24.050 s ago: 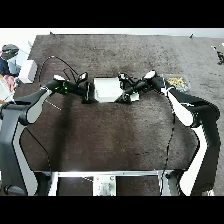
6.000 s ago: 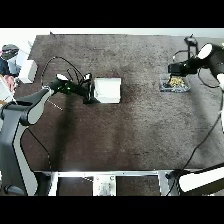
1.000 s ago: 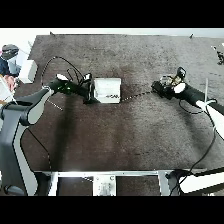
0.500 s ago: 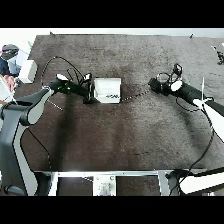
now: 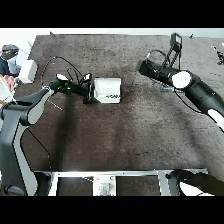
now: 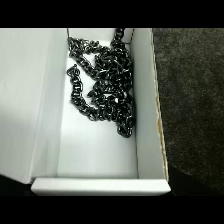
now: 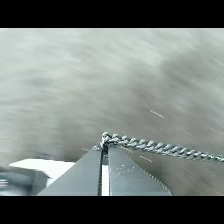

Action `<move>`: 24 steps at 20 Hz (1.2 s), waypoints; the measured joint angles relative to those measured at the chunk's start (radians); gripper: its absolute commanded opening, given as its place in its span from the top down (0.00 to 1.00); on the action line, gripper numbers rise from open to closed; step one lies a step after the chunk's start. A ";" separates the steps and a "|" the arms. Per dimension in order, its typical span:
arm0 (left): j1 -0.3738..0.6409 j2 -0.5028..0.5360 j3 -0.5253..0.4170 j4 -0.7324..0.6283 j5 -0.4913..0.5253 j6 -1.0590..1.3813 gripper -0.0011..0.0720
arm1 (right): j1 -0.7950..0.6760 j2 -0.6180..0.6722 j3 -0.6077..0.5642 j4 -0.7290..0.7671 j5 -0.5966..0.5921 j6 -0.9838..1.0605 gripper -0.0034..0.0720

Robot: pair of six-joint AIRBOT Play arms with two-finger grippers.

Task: Fold the box and place the chain.

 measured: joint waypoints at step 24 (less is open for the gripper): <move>0.000 0.000 0.000 0.000 0.000 0.000 0.45 | 0.200 -0.182 -0.010 -0.033 0.018 -0.021 0.51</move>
